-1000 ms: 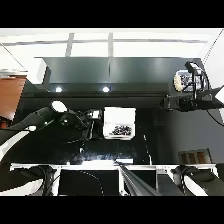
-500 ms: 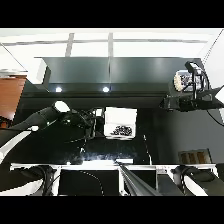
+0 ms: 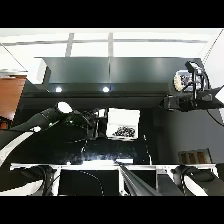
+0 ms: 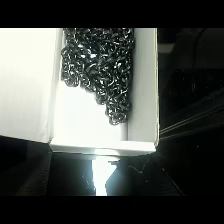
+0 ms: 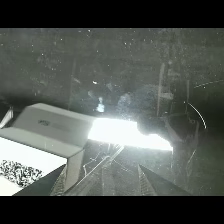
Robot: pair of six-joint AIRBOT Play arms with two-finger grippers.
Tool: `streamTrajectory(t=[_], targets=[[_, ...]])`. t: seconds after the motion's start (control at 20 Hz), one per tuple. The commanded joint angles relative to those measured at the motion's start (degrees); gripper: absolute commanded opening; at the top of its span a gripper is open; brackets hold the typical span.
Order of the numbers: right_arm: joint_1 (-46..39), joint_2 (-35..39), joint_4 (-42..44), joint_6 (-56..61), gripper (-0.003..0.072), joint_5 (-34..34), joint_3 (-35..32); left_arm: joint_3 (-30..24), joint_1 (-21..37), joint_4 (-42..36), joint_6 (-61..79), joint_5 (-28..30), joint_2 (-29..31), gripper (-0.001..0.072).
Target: Fold the box and place the chain.
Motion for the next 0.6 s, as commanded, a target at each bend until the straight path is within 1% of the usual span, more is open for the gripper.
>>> streamTrajectory(t=[0.0, 0.4, 0.55], targets=[[0.0, 0.04, 0.02, 0.02, 0.0519, -0.07, 0.02, 0.07, -0.07, -0.92, -0.13, 0.44, -0.04, 0.0712], [0.0, 0.04, 0.02, 0.02, 0.0519, -0.07, 0.02, 0.09, -0.13, -1.14, -0.7, 0.74, -0.04, 0.0712], [0.0, 0.04, 0.02, 0.04, 0.0518, -0.07, 0.02, 0.09, -1.51, -0.83, -0.7, 0.76, -0.04, 0.0712]])
